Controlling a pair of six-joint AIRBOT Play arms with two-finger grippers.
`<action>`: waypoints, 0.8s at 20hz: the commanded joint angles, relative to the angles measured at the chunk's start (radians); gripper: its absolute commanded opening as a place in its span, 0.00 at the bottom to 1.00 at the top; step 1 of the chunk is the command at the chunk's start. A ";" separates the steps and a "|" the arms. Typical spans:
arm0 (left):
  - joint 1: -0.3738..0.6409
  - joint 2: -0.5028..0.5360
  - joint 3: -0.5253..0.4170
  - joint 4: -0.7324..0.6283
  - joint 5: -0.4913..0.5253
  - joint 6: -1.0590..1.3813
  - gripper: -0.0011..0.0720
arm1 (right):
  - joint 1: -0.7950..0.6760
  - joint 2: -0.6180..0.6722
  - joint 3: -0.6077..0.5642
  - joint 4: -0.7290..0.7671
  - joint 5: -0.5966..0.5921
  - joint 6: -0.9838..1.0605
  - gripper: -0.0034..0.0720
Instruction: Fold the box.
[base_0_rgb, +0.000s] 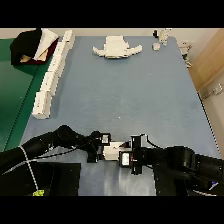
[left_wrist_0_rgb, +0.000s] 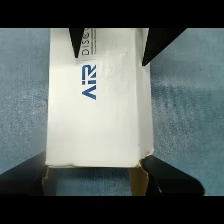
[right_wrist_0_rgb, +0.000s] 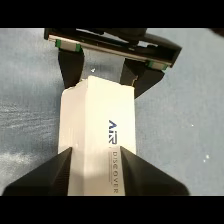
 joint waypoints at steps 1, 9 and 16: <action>0.000 0.000 0.000 0.000 -0.003 -0.001 0.71 | -0.001 -0.008 -0.006 -0.013 0.013 -0.015 0.50; 0.000 0.000 0.000 0.000 -0.003 -0.001 0.71 | -0.001 -0.001 -0.005 -0.009 0.014 -0.016 0.45; 0.000 0.000 0.000 0.000 -0.003 -0.001 0.71 | -0.001 0.075 -0.005 -0.010 0.018 -0.022 0.55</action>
